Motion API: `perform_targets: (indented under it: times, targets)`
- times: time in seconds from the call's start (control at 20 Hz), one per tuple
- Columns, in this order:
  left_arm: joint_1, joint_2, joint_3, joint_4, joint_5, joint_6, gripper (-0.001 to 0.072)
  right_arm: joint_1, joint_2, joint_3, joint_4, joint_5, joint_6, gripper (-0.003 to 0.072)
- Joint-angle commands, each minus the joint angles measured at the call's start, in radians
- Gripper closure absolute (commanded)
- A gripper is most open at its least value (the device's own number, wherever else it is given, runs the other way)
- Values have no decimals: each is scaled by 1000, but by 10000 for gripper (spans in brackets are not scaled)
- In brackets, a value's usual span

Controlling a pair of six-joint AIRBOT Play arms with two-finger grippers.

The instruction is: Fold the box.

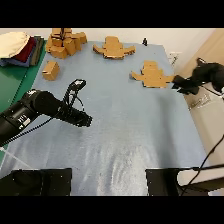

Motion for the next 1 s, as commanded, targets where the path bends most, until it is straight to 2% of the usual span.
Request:
perform_targets:
  times: [0.0,0.25,0.5,0.8,0.85,0.9,0.95]
  targets:
    - [0,0,0,0,0,0,696,-213,-212,151,404,11,-373,348]
    - [0,0,0,0,0,0,696,-177,-414,368,449,-97,-506,349]
    - [0,0,0,0,0,0,695,-111,-560,540,453,-103,-505,349]
    - [0,0,0,0,0,0,696,-74,-625,587,451,-79,-505,364]
    - [0,0,0,0,0,0,696,-73,-625,589,451,-79,-505,437]
    - [0,0,0,0,0,0,696,-72,-625,589,453,-89,-505,469]
    - [0,0,0,0,0,0,696,-69,-625,589,454,-106,-505,469]
